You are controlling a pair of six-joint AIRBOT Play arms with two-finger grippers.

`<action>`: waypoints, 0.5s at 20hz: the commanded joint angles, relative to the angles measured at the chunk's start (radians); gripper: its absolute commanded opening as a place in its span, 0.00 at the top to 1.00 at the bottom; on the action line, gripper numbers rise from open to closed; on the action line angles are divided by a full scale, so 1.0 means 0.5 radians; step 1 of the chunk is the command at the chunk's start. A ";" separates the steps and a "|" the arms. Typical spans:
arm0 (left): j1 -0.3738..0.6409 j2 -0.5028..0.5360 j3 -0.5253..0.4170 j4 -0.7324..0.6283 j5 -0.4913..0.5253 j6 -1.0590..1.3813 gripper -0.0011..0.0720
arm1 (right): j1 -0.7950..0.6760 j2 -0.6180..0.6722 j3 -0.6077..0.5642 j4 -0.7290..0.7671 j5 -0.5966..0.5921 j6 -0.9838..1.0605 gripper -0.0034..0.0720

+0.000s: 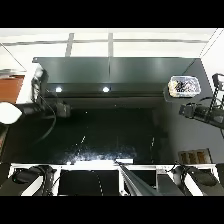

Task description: Fold the box and place the chain.

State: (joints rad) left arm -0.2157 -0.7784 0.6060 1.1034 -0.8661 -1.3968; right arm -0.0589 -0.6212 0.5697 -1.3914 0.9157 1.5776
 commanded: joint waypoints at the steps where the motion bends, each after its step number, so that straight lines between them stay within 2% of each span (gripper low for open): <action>1: -0.131 0.074 -0.220 0.169 0.016 -0.212 0.96 | -0.003 0.040 -0.224 -0.036 -0.211 0.085 0.93; 4: -0.143 0.169 -0.220 0.212 0.143 -0.294 0.96 | -0.003 0.040 -0.226 -0.037 -0.220 0.085 0.93; 6: -0.183 0.262 -0.220 0.372 0.266 -0.468 0.96 | -0.003 0.040 -0.226 -0.040 -0.217 0.085 0.93; 10: -0.191 0.314 -0.220 0.822 0.198 -0.804 0.96 | -0.002 0.040 -0.226 -0.024 -0.214 0.085 0.93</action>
State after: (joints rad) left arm -0.3042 -0.6449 0.4999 1.3567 -0.7673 -1.6756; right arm -0.0601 -0.6018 0.4610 -1.4067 0.8127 1.6180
